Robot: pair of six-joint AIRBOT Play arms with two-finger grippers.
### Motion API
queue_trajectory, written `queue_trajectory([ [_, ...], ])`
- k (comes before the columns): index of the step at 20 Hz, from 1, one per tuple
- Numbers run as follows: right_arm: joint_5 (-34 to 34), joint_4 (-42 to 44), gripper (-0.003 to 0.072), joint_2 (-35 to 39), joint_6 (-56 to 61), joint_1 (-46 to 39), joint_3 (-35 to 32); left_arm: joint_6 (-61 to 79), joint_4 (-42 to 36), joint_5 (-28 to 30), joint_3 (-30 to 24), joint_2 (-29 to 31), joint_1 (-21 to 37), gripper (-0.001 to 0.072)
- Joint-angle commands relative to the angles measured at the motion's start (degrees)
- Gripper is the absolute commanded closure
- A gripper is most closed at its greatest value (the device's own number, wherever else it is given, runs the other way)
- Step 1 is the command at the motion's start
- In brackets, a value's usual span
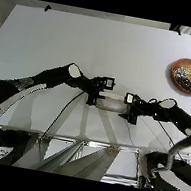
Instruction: Fold the box and place the chain.
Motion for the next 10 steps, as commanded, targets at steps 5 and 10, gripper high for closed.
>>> queue_trajectory([
  [5,2.97,0.98,-0.0019,1.49,1.79,-3.28,0.07,0.00,-0.11,0.20,0.00,-0.04,-0.04,0.0699],
  [10,1.51,1.03,-0.0006,1.79,1.29,-3.28,0.07,0.00,-0.11,0.17,0.00,-0.04,-0.04,0.0699],
])
